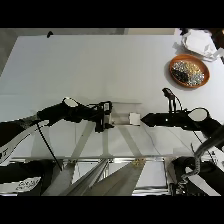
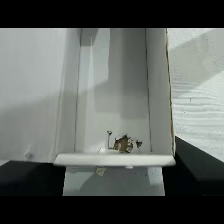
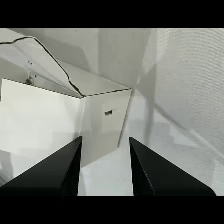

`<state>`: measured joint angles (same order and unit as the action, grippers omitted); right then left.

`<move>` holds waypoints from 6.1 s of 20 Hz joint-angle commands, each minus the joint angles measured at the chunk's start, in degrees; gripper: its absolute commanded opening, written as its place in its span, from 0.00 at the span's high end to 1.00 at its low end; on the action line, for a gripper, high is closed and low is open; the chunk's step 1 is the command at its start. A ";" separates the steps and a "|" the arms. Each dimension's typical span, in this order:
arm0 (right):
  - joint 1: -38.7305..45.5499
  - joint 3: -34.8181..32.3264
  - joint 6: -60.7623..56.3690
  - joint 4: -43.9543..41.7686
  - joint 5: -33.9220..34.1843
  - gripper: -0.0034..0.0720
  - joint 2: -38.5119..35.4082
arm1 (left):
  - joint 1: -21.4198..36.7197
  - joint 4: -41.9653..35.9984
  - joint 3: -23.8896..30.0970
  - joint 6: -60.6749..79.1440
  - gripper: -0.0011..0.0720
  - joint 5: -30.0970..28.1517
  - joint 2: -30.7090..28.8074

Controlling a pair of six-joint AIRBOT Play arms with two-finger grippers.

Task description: Fold the box and place the chain.

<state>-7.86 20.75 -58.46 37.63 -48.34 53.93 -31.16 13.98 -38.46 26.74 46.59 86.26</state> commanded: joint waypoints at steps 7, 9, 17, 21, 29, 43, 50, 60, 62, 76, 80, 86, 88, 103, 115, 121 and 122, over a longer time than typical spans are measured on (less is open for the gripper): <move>-0.76 0.02 0.04 -1.68 -1.42 0.42 -0.11 | 0.00 -0.04 0.00 0.00 0.54 -0.04 0.02; -0.74 0.02 -0.33 0.28 -1.31 0.43 -0.13 | 0.00 -0.04 0.00 0.00 0.54 -0.04 0.02; -0.74 0.02 -5.79 5.66 -0.52 0.52 -0.20 | 0.00 -0.04 0.00 0.00 0.54 -0.04 0.02; -0.70 0.46 -5.88 5.64 -1.70 0.52 -1.42 | 0.00 -0.04 0.00 0.00 0.54 -0.04 0.02; -0.70 0.92 -5.53 -0.55 -1.16 0.52 -2.93 | 0.00 -0.04 0.00 0.00 0.54 -0.04 0.02; -12.85 8.66 -17.99 13.84 3.87 0.32 3.78 | 0.00 -0.07 0.00 0.00 0.54 -0.04 0.02; -19.10 14.95 -35.34 27.74 0.52 0.34 9.92 | 0.00 -0.04 0.00 0.00 0.54 -0.04 0.02; -25.42 23.12 -49.18 39.82 -4.94 0.39 17.25 | 0.00 -0.04 0.00 0.00 0.54 -0.04 0.02; -27.12 26.08 -51.74 41.07 -6.73 0.39 20.37 | 0.00 -0.04 0.00 0.00 0.54 -0.04 0.02; -30.05 26.64 -67.78 51.01 -10.36 0.57 23.37 | 0.00 -0.04 0.00 0.00 0.54 -0.07 0.02; -30.05 26.64 -67.80 50.18 -9.29 0.64 23.71 | 0.00 -0.04 0.00 0.00 0.54 -0.04 0.02; -30.05 26.62 -67.82 49.11 -9.27 0.80 24.59 | 0.00 -0.07 0.00 -0.02 0.54 -0.04 0.02; -30.05 26.62 -67.80 49.11 -9.31 0.93 24.59 | 0.00 -0.04 0.00 0.00 0.54 -0.04 0.02; -31.36 26.62 -67.47 48.92 -8.50 0.93 24.59 | 0.00 -0.04 0.00 0.00 0.54 -0.04 0.02; -30.64 27.28 -56.78 58.80 -19.91 0.32 7.91 | 0.00 -0.07 0.00 0.00 0.54 -0.07 0.02; -7.78 38.88 -42.93 60.02 -13.92 0.44 5.09 | 0.00 -0.04 0.00 0.00 0.54 -0.04 0.02; -1.68 40.92 -40.52 60.00 -12.35 0.44 6.97 | 0.00 -0.04 0.00 0.00 0.54 -0.04 0.02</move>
<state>-21.82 56.62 -107.44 96.77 -64.69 59.94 -31.16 13.91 -38.46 26.76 46.54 86.28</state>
